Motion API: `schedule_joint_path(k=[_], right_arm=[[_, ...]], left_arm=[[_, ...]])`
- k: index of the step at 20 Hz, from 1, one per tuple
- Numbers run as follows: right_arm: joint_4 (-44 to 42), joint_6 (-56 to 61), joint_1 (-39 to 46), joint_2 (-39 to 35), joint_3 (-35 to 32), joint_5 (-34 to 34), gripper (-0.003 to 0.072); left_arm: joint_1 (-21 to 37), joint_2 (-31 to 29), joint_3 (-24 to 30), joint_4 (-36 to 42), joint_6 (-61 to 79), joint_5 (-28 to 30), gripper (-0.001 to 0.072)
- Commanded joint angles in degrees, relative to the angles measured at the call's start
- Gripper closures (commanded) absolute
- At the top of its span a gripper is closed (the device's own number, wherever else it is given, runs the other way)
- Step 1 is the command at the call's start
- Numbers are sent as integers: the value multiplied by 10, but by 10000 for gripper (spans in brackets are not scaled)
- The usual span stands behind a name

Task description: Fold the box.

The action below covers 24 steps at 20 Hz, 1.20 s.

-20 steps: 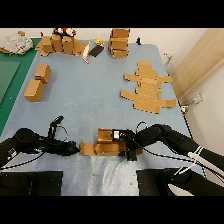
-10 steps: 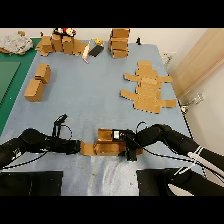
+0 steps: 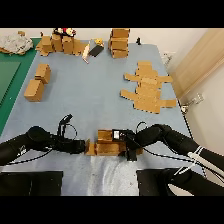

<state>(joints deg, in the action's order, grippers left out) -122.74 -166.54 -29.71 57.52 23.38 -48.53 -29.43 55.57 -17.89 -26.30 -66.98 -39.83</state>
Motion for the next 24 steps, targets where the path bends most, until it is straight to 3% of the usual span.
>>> schedule_joint_path(k=[1, 5, 6, 7, 17, 24], right_arm=[[0, 0, 0, 0, 0, 0, 189], [0, 0, 0, 0, 0, 0, 189], [0, 0, 0, 0, 0, 0, 189], [0, 0, 0, 0, 0, 0, 189], [0, 0, 0, 0, 0, 0, 189], [0, 0, 0, 0, 0, 0, 189]], left_arm=[[-10, 0, -24, 11, 2, -16, 677], [-13, 0, -41, 14, 6, -23, 676], [-13, 0, -41, 20, 8, -24, 608], [-13, 0, -41, 26, 9, -27, 468], [-13, 0, -42, 40, 14, -41, 467], [-13, 0, -42, 139, 100, -54, 467]])
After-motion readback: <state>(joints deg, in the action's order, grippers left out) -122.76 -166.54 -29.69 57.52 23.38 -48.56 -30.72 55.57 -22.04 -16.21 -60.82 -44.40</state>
